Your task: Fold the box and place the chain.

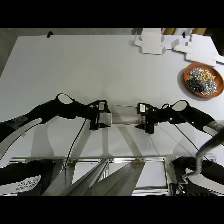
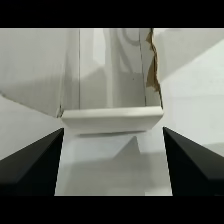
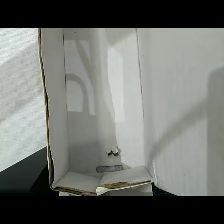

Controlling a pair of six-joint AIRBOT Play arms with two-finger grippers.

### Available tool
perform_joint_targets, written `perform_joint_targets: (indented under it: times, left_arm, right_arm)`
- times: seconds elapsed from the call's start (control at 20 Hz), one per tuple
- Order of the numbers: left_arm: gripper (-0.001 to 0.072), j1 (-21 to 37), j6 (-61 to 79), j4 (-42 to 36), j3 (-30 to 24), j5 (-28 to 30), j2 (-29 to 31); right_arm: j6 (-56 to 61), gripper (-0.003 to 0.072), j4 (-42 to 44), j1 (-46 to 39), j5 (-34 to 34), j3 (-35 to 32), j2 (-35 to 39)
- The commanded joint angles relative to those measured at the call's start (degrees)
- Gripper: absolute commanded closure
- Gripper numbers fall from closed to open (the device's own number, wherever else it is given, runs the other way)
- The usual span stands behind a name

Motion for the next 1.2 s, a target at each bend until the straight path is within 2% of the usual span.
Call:
perform_joint_targets:
  times: [0.0, 0.65, 0.7, 0.8, 0.85, 1.15]
  left_arm:
    - [0.0006, -0.92, 2.49, -4.04, -0.02, 0.00, -2.54]
    - [0.0031, -3.13, 4.96, -7.65, 0.09, 0.46, -4.11]
    - [0.0183, -3.13, 4.98, -7.63, 0.09, 0.46, -4.11]
    - [0.0611, -3.78, 4.92, -7.30, 0.09, 1.31, -4.11]
    - [0.0671, -4.17, 4.76, -6.78, 0.09, 1.75, -4.07]
    - [0.0672, -4.48, 4.74, -6.32, 0.09, 1.73, -4.02]
  right_arm:
    - [0.02, 0.0380, 0.00, 0.02, -0.02, -0.02, 0.04]
    - [0.02, 0.0380, 0.02, 0.02, -0.02, -0.02, 0.04]
    - [0.02, 0.0380, 0.02, 0.02, -0.02, -0.02, 0.04]
    - [0.02, 0.0380, 0.02, 0.02, -0.02, -0.02, 0.04]
    - [0.02, 0.0380, 0.02, 0.02, -0.02, -0.02, 0.04]
    - [0.02, 0.0380, 0.02, 0.02, -0.02, -0.02, 0.04]
